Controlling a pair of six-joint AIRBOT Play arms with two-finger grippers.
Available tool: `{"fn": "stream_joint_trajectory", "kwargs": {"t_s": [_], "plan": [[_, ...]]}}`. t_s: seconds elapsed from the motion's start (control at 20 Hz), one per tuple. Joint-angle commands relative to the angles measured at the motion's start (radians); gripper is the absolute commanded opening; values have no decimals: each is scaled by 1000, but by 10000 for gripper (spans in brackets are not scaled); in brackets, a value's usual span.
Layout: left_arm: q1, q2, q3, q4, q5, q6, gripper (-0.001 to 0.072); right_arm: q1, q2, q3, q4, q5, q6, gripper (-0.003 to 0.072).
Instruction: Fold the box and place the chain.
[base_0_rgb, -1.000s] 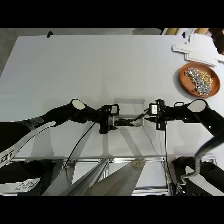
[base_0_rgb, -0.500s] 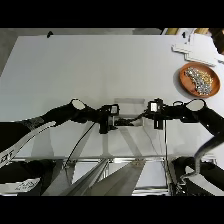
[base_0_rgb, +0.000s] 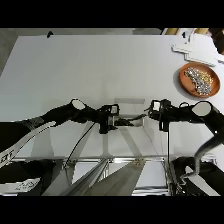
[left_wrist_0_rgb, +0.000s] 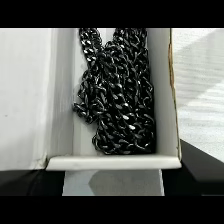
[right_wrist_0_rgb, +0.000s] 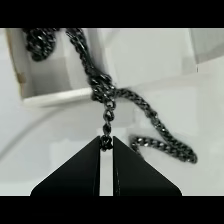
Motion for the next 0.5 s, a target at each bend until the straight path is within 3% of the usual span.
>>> {"fn": "stream_joint_trajectory", "kwargs": {"t_s": [0.0, 0.2, 0.3, 0.45], "plan": [[0, 1, 0, 0, 0, 0, 206, 0, 101, 0, 131, 135, 72, 18], [0, 1, 0, 0, 0, 0, 206, 93, 153, 0, 364, 216, 74, 18], [0, 1, 0, 0, 0, 0, 206, 204, 149, -1, 375, 118, 106, 19], [0, 1, 0, 0, 0, 0, 206, 367, 111, -1, 373, -137, 132, 20]]}}
